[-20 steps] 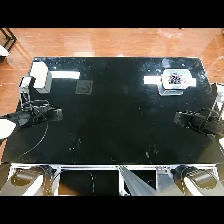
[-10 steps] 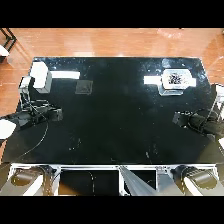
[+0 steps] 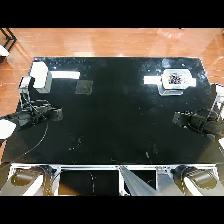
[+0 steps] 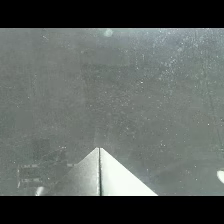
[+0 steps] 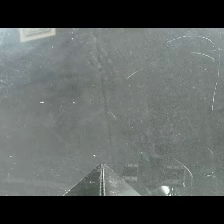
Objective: Fold the box and place the chain.
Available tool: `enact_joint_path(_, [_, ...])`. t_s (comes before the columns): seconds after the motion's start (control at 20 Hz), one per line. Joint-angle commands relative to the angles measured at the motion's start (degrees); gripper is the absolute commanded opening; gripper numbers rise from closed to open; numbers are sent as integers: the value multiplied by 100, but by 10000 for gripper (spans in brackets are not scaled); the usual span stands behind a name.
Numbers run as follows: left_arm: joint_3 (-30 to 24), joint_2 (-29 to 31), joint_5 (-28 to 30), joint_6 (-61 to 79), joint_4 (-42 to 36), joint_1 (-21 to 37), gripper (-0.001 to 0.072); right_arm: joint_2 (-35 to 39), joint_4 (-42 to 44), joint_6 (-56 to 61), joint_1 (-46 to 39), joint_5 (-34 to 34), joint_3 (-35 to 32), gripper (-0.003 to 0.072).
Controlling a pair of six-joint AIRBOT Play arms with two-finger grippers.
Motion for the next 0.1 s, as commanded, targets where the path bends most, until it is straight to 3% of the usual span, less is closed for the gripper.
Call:
enact_joint_path(0.0, [-2,4,2,0,0,-2,24,4,0,0,0,0,-2,22])
enact_joint_path(0.05, [-2,4,2,2,0,-2,24,4,0,0,0,0,-2,22])
